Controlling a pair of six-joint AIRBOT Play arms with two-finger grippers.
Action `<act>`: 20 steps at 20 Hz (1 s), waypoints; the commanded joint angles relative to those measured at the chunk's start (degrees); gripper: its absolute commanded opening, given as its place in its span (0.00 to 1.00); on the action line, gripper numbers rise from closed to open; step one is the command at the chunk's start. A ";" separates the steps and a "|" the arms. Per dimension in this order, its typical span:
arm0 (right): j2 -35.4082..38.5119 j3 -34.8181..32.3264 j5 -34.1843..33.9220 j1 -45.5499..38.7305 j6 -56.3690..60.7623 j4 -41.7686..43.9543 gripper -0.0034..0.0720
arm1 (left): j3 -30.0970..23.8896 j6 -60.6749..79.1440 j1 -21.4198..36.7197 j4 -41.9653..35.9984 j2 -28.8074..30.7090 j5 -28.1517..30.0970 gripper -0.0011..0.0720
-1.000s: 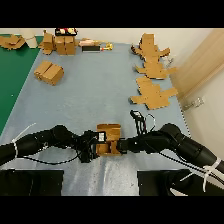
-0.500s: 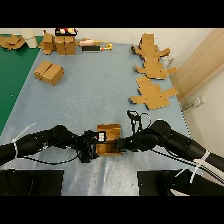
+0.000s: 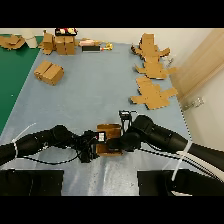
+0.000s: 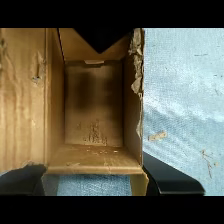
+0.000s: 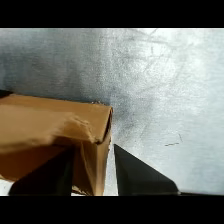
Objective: Fold the box.
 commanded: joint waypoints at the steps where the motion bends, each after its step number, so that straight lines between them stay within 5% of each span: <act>1: -5.07 4.57 -5.88 1.27 2.14 -1.60 0.42 | 0.00 0.00 0.02 0.00 0.00 0.00 0.51; 6: -5.84 4.98 -9.81 1.36 2.49 -2.58 0.33 | 0.00 0.00 0.02 0.00 0.00 0.00 0.51; 12: -5.84 4.98 -10.67 1.38 2.64 -3.08 0.09 | 0.00 0.00 0.02 0.00 0.00 0.00 0.51; 20: -5.84 4.90 -6.40 1.81 1.68 -2.84 0.05 | 0.00 0.00 0.02 0.00 0.00 0.00 0.51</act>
